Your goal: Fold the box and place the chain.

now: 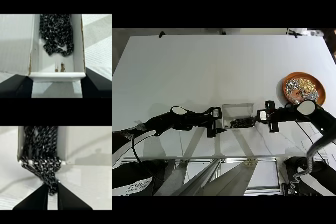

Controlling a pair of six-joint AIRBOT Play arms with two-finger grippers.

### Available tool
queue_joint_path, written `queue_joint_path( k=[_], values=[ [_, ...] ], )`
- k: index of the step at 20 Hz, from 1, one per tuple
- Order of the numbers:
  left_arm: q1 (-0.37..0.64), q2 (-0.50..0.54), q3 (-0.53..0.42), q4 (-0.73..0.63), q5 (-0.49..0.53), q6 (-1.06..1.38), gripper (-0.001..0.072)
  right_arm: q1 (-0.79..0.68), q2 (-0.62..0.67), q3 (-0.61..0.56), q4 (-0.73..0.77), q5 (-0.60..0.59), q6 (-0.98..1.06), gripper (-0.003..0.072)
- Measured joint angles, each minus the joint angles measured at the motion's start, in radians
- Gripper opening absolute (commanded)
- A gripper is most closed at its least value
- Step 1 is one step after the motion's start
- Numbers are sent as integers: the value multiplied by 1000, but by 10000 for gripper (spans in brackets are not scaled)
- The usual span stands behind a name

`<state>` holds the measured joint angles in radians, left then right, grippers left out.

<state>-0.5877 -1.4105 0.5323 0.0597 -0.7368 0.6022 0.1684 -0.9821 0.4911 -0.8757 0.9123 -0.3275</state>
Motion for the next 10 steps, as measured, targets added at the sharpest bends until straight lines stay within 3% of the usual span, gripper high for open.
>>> queue_joint_path(
  k=[6,10],
  values=[
    [0,0,0,0,0,0,208,28,160,-1,103,96,83,11],
    [0,0,0,0,0,0,208,119,200,-1,198,79,172,11]
  ],
)
